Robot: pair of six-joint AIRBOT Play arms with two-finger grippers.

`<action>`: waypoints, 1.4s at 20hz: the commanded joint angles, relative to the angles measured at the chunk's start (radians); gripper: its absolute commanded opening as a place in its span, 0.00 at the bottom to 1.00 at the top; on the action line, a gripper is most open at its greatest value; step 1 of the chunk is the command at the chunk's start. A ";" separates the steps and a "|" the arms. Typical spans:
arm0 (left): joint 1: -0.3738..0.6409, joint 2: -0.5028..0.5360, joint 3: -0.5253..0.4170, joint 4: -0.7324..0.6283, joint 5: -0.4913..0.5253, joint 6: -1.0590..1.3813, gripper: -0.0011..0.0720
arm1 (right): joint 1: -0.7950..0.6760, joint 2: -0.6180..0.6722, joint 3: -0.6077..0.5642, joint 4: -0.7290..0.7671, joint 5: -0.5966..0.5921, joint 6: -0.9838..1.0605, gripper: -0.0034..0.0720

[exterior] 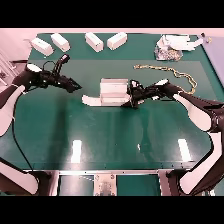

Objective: Fold the box and place the chain.

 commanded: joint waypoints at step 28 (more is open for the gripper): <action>-0.214 0.000 -0.057 -0.027 0.013 -0.454 0.04 | 0.001 0.001 0.000 0.000 0.000 0.000 0.79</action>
